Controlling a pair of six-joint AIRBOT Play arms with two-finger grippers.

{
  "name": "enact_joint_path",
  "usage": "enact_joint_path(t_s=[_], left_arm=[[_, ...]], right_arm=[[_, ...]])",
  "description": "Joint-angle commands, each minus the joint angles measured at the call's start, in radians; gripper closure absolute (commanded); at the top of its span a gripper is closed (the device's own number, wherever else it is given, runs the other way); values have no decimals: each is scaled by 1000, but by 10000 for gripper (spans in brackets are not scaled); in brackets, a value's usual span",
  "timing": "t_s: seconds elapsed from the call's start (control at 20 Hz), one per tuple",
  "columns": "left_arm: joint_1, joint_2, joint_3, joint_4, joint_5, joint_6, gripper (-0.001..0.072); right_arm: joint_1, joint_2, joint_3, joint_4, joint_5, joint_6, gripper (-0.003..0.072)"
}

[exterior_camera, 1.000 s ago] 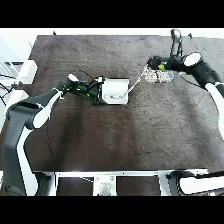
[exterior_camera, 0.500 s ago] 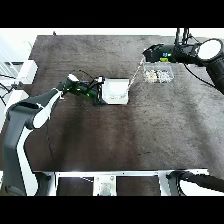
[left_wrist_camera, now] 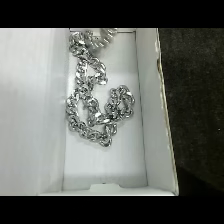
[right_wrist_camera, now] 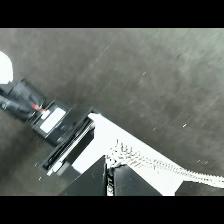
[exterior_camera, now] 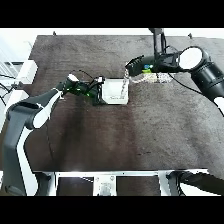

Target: Fold the box and place the chain.

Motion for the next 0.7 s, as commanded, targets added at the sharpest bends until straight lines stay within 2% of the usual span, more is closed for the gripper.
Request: enact_joint_path(t_s=[0.0, 0.3, 0.4, 0.65], left_arm=[[0, 0, 0, 0, 0, 0, 355], [0, 0, 0, 0, 0, 0, 355], [0, 0, 0, 0, 0, 0, 354], [0, 0, 0, 0, 0, 0, 354]], right_arm=[[47, 1, -31, -36, -5, 45, 678], [99, 1, -142, -36, -115, 77, 677], [93, 1, -154, -55, -115, 79, 677], [50, 66, -153, -291, -114, 214, 678]])
